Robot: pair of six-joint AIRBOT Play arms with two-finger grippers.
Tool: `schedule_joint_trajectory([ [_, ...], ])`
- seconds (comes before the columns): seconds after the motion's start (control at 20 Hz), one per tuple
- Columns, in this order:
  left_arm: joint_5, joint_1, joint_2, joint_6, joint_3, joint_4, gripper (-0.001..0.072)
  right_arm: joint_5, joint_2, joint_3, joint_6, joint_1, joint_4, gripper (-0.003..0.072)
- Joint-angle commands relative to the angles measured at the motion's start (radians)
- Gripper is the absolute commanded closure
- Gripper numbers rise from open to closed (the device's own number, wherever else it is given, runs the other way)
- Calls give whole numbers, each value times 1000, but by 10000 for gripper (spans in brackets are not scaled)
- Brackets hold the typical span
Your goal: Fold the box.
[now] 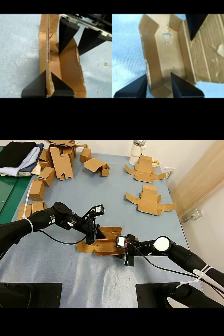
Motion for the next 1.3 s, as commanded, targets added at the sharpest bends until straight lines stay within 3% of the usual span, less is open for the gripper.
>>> schedule_joint_trajectory([
  [0.0, 0, 0, 0, 0, 0, 0, 697, 11, -1, 0, -37, -10, 26, 225],
  [0.05, 0, 0, 0, 0, 0, 0, 697, 11, -1, 0, -37, -10, 23, 225],
  [0.2, 0, 0, 0, 0, 0, 0, 697, -14, -1, 0, -15, -10, 19, 118],
  [0.35, 0, 0, 0, 0, 0, 0, 697, -55, -1, 0, 27, -10, 19, 118],
  [0.75, 0, 0, 0, 0, 0, 0, 697, -1, 0, 0, 28, -10, 28, 117],
  [0.8, 0, 0, 0, 0, 0, 0, 697, 10, 0, 0, 34, -10, 14, -34],
  [1.25, 1, 0, 0, 0, 0, 0, 697, -33, -8, 6, 114, -12, -53, -34],
])
